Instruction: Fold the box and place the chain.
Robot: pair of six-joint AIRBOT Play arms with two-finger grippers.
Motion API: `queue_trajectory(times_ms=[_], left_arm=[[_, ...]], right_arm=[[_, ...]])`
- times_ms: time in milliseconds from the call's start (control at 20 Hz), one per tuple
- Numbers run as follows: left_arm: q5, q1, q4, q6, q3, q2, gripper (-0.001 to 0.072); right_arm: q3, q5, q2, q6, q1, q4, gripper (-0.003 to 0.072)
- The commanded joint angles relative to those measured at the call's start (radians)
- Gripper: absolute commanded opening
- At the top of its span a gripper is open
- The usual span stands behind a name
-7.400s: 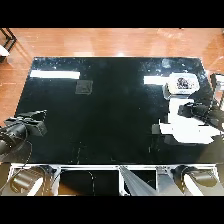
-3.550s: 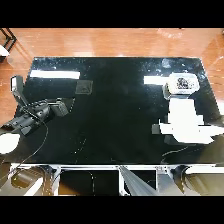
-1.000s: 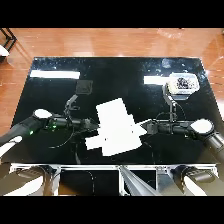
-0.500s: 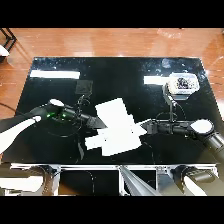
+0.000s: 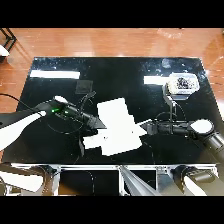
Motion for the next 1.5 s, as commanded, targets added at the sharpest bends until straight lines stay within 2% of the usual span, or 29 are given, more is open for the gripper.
queue_trajectory(times_ms=[0,50,100,150,200,250,400,550,600,700,800,850,1000,1100,1250,1300,1450], left_arm=[[0.004,0.0,-0.027,0.002,0.004,-0.003,0.0343],[0.01,0.0,-0.027,0.002,0.005,-0.003,0.0238],[0.01,0.0,-0.024,0.002,0.005,-0.003,0.0094],[0.008,0.0,-0.021,0.003,0.005,-0.003,0.0022],[0.001,0.0,-0.021,0.003,0.005,-0.003,0.0021],[-0.006,0.0,-0.021,0.003,0.005,-0.003,0.0021],[-0.036,0.0,-0.024,0.01,0.036,0.005,0.002],[-0.039,-0.025,-0.002,0.094,0.077,0.054,0.0017],[-0.011,-0.044,0.03,0.113,0.085,0.083,0.0016],[0.123,-0.103,0.125,0.114,0.085,0.161,0.0016],[0.27,-0.179,0.224,0.117,0.084,0.247,0.0016],[0.312,-0.214,0.253,0.127,0.083,0.285,0.0016],[0.354,-0.307,0.261,0.214,0.08,0.366,0.0016],[0.42,-0.358,0.258,0.283,0.066,0.394,0.0016],[0.634,-0.36,0.261,0.367,-0.022,0.356,0.002],[0.643,-0.344,0.264,0.372,-0.04,0.331,0.0021],[0.562,-0.312,0.294,0.373,-0.042,0.299,0.0021]], right_arm=[[-0.001,0.0,0.001,0.0,0.001,-0.004,0.0021],[-0.001,0.0,0.001,0.0,0.001,-0.005,0.0022],[-0.001,0.0,0.001,0.0,0.001,-0.005,0.0022],[0.0,-0.001,0.001,0.0,0.0,-0.007,0.0131],[0.0,0.002,0.001,0.0,-0.009,-0.016,0.0403],[0.006,0.011,0.001,0.0,-0.024,-0.045,0.0544],[0.119,0.092,0.002,0.001,-0.14,-0.282,0.0541],[0.309,0.225,0.003,0.0,-0.293,-0.414,0.0541],[0.359,0.261,0.003,-0.003,-0.328,-0.435,0.0542],[0.423,0.365,0.003,-0.116,-0.352,-0.514,0.0541],[0.429,0.412,0.003,-0.139,-0.351,-0.6,0.0542],[0.429,0.422,0.003,-0.139,-0.351,-0.622,0.0541],[0.428,0.414,0.002,-0.139,-0.351,-0.625,0.0541],[0.426,0.404,0.002,-0.139,-0.351,-0.623,0.0542],[0.396,0.37,0.002,-0.147,-0.351,-0.564,0.0541],[0.376,0.364,0.002,-0.172,-0.351,-0.533,0.0541],[0.311,0.364,0.002,-0.216,-0.346,-0.466,0.0541]])
